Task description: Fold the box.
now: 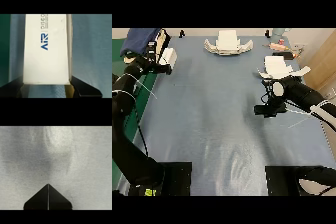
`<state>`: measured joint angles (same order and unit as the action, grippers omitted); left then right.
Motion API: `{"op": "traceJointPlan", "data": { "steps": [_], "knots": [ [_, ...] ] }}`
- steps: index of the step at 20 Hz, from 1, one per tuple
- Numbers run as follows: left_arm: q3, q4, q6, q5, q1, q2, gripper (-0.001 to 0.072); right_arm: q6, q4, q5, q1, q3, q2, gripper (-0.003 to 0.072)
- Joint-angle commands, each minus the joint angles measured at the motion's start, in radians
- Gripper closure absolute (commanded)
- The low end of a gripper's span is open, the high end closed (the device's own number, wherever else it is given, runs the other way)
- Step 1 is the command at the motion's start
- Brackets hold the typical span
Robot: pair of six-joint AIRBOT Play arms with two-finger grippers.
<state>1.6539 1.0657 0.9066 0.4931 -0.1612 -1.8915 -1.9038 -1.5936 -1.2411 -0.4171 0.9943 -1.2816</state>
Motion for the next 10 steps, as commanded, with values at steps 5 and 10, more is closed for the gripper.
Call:
{"op": "traceJointPlan", "data": {
  "steps": [5,10],
  "knots": [
    [0.209,0.047,0.025,0.002,0.011,-0.222,0.0215,0.0,0.0,0.0,0.0,0.001,-0.001,0.0681],
    [0.208,0.086,0.025,-0.07,0.012,-0.226,0.0215,0.0,0.001,0.0,0.0,0.001,-0.001,0.0681]
  ]
}}
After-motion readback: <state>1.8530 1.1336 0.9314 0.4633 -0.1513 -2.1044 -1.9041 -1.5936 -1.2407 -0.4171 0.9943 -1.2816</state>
